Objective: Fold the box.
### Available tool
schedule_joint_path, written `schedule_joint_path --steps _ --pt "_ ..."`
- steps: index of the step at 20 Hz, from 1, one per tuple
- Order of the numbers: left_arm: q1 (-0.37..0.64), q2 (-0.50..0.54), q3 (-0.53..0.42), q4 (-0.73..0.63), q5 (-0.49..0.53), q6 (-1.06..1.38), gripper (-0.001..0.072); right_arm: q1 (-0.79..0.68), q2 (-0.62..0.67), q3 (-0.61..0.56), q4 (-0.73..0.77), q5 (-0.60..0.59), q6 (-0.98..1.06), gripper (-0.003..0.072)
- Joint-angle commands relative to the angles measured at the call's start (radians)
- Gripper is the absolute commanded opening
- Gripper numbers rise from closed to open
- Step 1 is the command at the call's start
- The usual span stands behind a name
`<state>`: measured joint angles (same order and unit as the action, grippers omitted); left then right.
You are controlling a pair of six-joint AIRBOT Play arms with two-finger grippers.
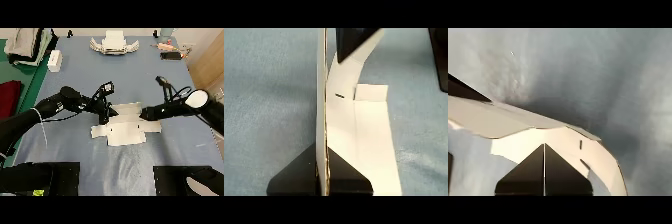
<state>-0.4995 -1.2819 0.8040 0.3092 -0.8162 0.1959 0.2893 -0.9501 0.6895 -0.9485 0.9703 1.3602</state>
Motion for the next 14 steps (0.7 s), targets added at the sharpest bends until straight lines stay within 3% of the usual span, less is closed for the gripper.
schedule_joint_path --steps 1,6,11,14 --pt "-0.006 0.006 -0.034 -0.023 0.019 0.055 0.0010 0.060 0.002 -0.128 -0.124 -0.111 0.107 0.0002" --pt "-0.006 0.028 -0.034 0.023 0.001 0.055 0.0011 0.060 0.002 -0.194 -0.337 -0.179 0.257 0.0002" --pt "-0.013 0.047 -0.037 0.028 0.008 0.055 0.0011 0.060 0.002 -0.194 -0.332 -0.186 0.257 0.0002" --pt "-0.057 0.047 -0.066 0.027 0.081 0.093 0.0011 0.062 0.009 -0.194 -0.293 -0.188 0.255 0.0003"
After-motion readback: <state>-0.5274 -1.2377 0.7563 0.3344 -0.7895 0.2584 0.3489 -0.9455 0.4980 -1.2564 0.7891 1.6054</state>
